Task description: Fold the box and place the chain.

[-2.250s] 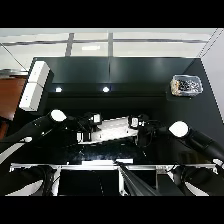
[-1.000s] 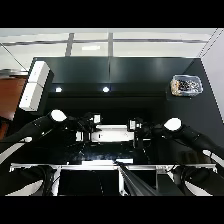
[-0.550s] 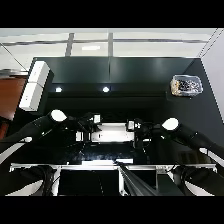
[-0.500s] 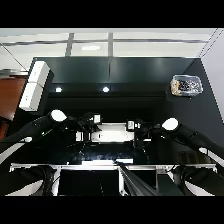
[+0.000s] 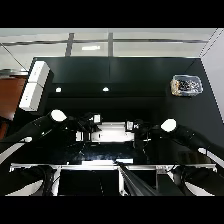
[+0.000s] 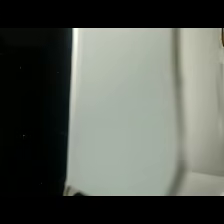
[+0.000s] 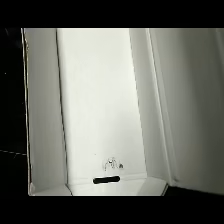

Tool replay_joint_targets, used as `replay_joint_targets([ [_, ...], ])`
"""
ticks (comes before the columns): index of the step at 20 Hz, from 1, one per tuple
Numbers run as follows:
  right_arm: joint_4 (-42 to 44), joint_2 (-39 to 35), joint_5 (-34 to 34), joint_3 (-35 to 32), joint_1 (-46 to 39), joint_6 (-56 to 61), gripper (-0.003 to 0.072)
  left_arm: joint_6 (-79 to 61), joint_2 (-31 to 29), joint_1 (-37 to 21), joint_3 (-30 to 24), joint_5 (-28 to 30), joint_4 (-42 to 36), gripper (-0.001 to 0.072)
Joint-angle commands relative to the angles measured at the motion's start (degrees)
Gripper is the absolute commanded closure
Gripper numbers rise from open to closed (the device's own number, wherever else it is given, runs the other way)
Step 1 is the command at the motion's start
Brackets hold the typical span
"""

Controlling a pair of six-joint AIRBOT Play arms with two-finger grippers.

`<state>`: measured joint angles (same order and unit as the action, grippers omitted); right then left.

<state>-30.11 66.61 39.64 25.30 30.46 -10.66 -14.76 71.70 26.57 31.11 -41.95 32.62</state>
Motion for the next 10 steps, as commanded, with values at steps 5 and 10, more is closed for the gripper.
replay_joint_targets([
  [5, -1.51, 0.09, -1.81, 0.00, 1.14, 1.84, -0.0015, -0.02, 0.00, -0.02, 0.02, 0.02, 0.00, 0.0682],
  [10, -1.51, 0.09, -2.45, 0.00, 1.20, 2.27, -0.0015, -0.02, 0.00, -0.02, 0.02, 0.00, 0.00, 0.0683],
])
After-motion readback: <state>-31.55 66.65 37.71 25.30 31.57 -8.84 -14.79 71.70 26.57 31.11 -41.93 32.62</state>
